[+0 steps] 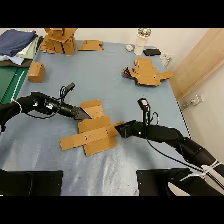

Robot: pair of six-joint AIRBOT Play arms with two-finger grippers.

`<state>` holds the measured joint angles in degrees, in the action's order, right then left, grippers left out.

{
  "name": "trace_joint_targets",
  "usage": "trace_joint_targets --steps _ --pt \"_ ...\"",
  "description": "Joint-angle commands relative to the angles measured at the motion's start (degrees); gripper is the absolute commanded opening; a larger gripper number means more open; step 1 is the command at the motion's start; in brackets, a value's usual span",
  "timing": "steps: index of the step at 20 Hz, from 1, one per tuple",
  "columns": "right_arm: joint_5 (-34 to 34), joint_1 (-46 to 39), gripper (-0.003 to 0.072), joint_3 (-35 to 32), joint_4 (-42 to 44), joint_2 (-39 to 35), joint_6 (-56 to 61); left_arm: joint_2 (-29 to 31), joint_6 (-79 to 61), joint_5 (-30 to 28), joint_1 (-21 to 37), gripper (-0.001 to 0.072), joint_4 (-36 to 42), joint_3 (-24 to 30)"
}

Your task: Fold the box.

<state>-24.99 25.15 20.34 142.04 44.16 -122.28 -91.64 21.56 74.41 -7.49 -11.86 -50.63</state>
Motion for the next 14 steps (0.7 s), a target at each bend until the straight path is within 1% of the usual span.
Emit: trace_joint_targets --steps 1,2,3,4,5,6,7,9,12,14 --pt "1.9 -5.92 0.0426 4.42 -2.91 0.74 3.41 1.95 -7.85 -4.26 -2.64 0.0011 -1.38 -1.77" --pt "0.5 -8.98 0.0425 6.49 -5.7 1.81 8.17 3.8 -9.99 -7.96 -4.59 0.0011 -1.46 -2.05" --pt "-2.14 -11.69 0.0385 8.63 -9.16 3.43 12.94 5.75 -12.63 -11.41 -6.56 0.0011 -1.64 -2.03" --pt "-6.1 -14.32 0.0286 11.1 -13.44 5.73 17.7 7.56 -14.53 -14.58 -8.48 0.0011 -1.97 -2.03" --pt "-9.84 -15.89 0.0213 13.31 -17.11 8.04 20.57 9.22 -16.81 -17.22 -10.47 0.0011 -2.73 -1.92" --pt "-12.76 -16.72 0.0061 15.19 -19.85 10.08 21.46 10.64 -19.23 -19.61 -12.07 0.0011 -2.73 -1.25" --pt "-13.62 -16.72 0.0003 16.63 -21.62 11.63 22.38 11.85 -22.08 -21.31 -13.49 0.0011 -2.4 -0.13" --pt "-12.13 -16.48 0.0003 18.4 -21.53 12.98 24.22 12.46 -27.15 -21.29 -15.41 0.0011 -0.66 1.79" --pt "-10.97 -16.22 0.0003 18.91 -21.24 13.25 25.42 12.46 -33.22 -21.29 -17.92 0.0011 2.45 5.4" --pt "-10.97 -16.22 0.0003 18.91 -21.42 13.73 25.42 12.46 -34.77 -19.58 -18.49 0.0011 5.07 7.54"
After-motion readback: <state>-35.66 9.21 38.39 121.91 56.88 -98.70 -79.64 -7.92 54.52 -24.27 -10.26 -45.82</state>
